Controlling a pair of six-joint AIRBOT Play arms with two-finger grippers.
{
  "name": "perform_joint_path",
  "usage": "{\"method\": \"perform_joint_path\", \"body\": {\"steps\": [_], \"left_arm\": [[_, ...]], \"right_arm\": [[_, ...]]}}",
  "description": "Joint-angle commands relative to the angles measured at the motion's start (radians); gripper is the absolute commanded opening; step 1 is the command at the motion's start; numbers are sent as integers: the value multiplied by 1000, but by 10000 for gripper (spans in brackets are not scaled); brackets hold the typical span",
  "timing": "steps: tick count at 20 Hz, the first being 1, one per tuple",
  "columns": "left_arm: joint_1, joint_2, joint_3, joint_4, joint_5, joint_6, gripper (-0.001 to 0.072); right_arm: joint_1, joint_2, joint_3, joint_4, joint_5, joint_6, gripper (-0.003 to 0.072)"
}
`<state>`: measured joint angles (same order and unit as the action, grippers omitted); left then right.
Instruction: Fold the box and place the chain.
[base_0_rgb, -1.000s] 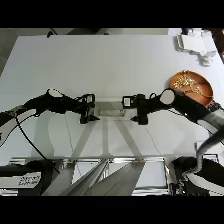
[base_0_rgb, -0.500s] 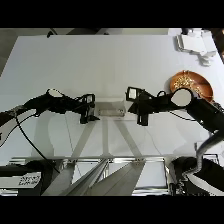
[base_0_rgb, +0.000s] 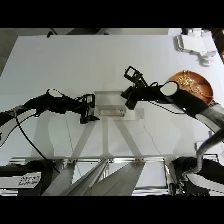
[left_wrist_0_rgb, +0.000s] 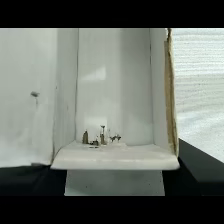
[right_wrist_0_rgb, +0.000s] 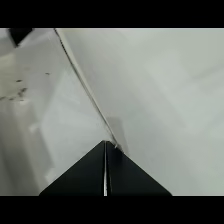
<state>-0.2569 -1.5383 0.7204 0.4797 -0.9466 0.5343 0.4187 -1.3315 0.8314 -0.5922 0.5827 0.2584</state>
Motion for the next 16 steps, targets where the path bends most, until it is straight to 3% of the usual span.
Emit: {"method": "perform_joint_path", "body": {"steps": [1,6,12,15,16], "left_arm": [[0,0,0,0,0,0,277],[0,0,0,0,0,0,277],[0,0,0,0,0,0,277],[0,0,0,0,0,0,277],[0,0,0,0,0,0,277]], "right_arm": [[-13,-105,19,28,-36,4,2],[-15,-67,18,-43,21,3,3],[-3,139,18,-485,255,8,4],[18,134,5,-558,347,7,8],[36,128,-5,-554,327,7,75]]}}
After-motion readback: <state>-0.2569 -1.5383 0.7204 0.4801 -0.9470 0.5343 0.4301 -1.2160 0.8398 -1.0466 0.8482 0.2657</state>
